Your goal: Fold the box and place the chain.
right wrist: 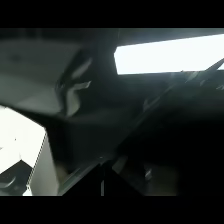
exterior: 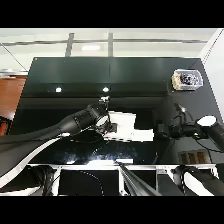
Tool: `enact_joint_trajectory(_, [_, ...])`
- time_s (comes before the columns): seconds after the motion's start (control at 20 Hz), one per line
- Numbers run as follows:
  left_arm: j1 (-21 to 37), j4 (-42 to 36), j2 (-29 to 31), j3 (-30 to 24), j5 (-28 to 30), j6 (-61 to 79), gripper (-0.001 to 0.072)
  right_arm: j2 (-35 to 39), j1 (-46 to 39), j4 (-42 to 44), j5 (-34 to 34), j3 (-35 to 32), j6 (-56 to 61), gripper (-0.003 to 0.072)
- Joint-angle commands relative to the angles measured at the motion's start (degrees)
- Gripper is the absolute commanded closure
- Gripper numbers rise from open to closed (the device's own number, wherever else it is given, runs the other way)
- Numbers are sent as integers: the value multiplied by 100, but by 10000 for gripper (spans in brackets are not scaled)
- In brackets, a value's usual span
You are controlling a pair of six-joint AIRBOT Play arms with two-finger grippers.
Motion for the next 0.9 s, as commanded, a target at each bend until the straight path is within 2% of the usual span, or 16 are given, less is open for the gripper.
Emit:
enact_joint_trajectory(0.0, [7, 2, -2, 2, 0, -7, 680, -566, 509, 708, -72, -87, -109, 654])
enact_joint_trajectory(0.15, [7, 4, -2, 2, 2, -7, 680, -632, 848, 1565, -50, -31, -761, 653])
enact_joint_trajectory(0.2, [7, 4, -2, 2, 0, -7, 680, -629, 850, 1637, -7, 52, -857, 603])
enact_joint_trajectory(0.25, [7, 4, -2, 2, 0, -7, 679, -629, 850, 1633, 52, 146, -968, 237])
enact_joint_trajectory(0.3, [7, 4, -2, 2, -2, -7, 679, -632, 852, 1633, 197, 247, -1143, 16])
enact_joint_trajectory(0.45, [7, 4, -2, 2, 0, -7, 679, -629, 852, 1683, 643, 437, -1213, 17])
enact_joint_trajectory(0.55, [9, 7, -2, 2, 0, -7, 679, -629, 885, 1707, 640, 450, -1161, 18])
enact_joint_trajectory(0.8, [9, 7, -2, 2, 4, -7, 679, -629, 1615, 1672, -4, 468, -660, 24])
enact_joint_trajectory(0.85, [9, 9, -2, 2, 4, -7, 679, -629, 1808, 1650, -181, 494, -542, 99])
